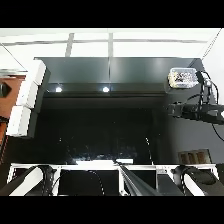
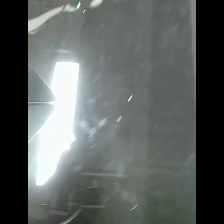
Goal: Fold the box and place the chain.
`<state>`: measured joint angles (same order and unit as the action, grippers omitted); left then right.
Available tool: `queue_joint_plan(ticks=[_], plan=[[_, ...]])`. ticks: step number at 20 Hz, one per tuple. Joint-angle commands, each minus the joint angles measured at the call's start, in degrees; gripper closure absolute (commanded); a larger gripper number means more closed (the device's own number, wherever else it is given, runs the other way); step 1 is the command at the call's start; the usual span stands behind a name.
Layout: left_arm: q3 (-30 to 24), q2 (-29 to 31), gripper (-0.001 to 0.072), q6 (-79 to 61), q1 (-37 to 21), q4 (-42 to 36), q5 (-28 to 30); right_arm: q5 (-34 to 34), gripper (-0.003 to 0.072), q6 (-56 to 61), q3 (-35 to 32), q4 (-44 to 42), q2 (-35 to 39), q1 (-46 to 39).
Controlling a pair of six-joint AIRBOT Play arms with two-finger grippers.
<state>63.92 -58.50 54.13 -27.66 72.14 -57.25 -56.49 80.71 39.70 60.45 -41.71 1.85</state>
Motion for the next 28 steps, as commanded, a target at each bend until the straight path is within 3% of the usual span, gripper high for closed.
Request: queue_joint_plan(ticks=[1,4,8,10,12,28], plan=[[4.68,4.44,0.0672,2.93,5.75,-16.59,-1.77,8.7,0.0669,-5.86,0.02,-1.64,0.0,2.49],[0.55,9.38,0.068,3.15,13.66,-20.09,-3.54,15.98,0.0669,-10.69,0.02,-0.2,0.0,3.15],[-17.64,20.37,0.068,3.02,23.21,-17.68,10.25,18.84,0.0669,-12.2,-0.11,8.57,-2.32,3.15],[-25.86,23.93,0.0679,2.82,24.52,-15.21,16.94,18.84,0.0669,-12.2,-0.13,10.25,-4.35,3.13],[-29.68,25.64,0.0679,2.84,24.24,-15.19,19.26,18.12,0.0669,-12.17,-0.11,9.27,-4.52,3.17],[-30.29,25.73,0.0678,2.93,24.22,-15.63,19.19,17.94,0.0669,-12.15,-0.11,7.32,-4.52,3.15]])
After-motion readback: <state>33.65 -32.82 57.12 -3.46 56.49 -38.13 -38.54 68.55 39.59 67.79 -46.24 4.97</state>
